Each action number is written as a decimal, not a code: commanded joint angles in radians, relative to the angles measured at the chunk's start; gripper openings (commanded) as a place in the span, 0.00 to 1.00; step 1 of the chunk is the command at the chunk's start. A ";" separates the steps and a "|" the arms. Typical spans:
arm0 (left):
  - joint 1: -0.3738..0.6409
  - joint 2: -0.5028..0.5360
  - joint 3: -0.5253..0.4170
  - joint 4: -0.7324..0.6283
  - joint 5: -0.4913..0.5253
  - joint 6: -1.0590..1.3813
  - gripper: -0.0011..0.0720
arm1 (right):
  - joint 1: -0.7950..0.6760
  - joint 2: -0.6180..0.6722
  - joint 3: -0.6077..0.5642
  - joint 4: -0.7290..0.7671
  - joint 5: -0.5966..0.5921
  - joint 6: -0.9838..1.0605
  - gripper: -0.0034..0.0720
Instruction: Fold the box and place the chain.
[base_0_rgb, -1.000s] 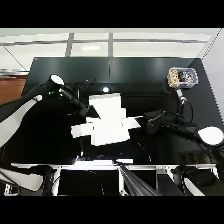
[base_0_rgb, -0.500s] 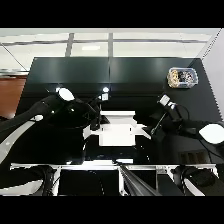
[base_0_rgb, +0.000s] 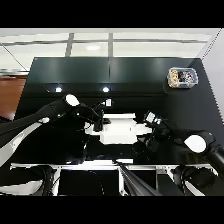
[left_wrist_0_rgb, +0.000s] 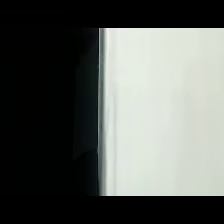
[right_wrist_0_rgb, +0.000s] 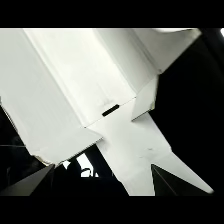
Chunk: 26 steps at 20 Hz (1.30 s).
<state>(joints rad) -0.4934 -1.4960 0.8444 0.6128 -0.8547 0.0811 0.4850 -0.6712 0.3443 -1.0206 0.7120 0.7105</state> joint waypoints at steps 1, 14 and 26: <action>0.000 -0.011 -0.002 0.013 0.007 0.006 0.05 | 0.068 -0.001 -0.063 -0.012 -0.111 -0.031 0.96; 0.002 -0.011 -0.002 0.042 0.009 0.005 0.05 | 0.087 -0.092 -0.085 0.052 -0.163 -0.231 0.96; 0.002 -0.011 -0.002 0.041 0.010 0.005 0.05 | 0.140 -0.148 -0.047 0.149 -0.228 -0.282 0.96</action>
<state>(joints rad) -0.4923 -1.5059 0.8433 0.6540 -0.8448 0.0864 0.6228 -0.8108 0.2909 -0.8978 0.4904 0.4366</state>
